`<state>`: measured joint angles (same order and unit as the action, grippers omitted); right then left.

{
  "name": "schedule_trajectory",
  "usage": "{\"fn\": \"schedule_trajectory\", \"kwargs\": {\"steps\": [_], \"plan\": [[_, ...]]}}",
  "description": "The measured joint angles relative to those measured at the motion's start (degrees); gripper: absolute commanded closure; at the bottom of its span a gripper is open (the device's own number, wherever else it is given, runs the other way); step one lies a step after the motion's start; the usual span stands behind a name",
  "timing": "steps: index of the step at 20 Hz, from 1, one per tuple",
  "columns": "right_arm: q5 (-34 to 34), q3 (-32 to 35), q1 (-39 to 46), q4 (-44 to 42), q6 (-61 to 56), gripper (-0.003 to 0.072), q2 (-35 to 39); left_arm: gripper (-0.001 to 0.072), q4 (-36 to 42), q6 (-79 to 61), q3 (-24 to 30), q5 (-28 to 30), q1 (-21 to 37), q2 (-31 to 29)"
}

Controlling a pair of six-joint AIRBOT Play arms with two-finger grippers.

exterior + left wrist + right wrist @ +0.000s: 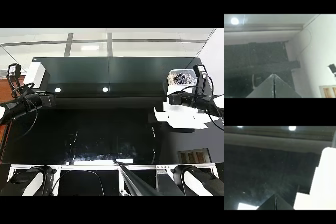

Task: Fold the box and place the chain.

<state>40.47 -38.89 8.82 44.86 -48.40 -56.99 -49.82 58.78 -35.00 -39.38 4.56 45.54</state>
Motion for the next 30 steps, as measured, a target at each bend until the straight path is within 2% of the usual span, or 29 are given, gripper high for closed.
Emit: {"fn": "schedule_trajectory", "kwargs": {"steps": [16,20,21,22,23,24,25,28,30], "plan": [[-0.1,0.0,0.0,-0.1,0.0,0.0673,0.0,0.0681,0.0,0.0,0.0,0.0,0.0,0.0],[-3.0,0.0,0.0,-4.1,0.0,0.0673,0.0,0.0668,0.0,0.0,0.0,0.0,0.0,0.0],[-3.5,0.0,0.0,-5.6,0.0,0.0673,0.0,0.0446,0.0,0.0,0.0,-0.1,0.0,0.1],[-3.9,0.0,0.0,-7.1,0.0,0.0671,0.0,0.0003,0.0,0.0,0.0,-0.1,0.0,0.1],[-4.3,0.0,0.0,-8.3,0.0,0.0508,0.0,-0.0011,0.0,0.0,0.0,0.0,0.0,0.2],[-5.1,0.0,0.0,-9.4,0.0,0.002,0.0,-0.0011,0.0,0.1,0.0,0.3,0.0,0.2],[-5.7,0.0,0.0,-10.1,0.0,-0.0034,0.0,-0.0011,-0.1,0.1,0.0,0.7,0.0,0.2],[-6.4,-0.2,0.6,-9.9,-0.8,-0.0034,0.0,-0.0011,-1.2,0.1,0.0,1.4,0.0,0.2],[-6.3,-1.2,3.0,-5.9,-4.1,-0.0034,0.0,-0.0011,-1.6,0.1,0.0,1.5,0.0,0.2]]}}
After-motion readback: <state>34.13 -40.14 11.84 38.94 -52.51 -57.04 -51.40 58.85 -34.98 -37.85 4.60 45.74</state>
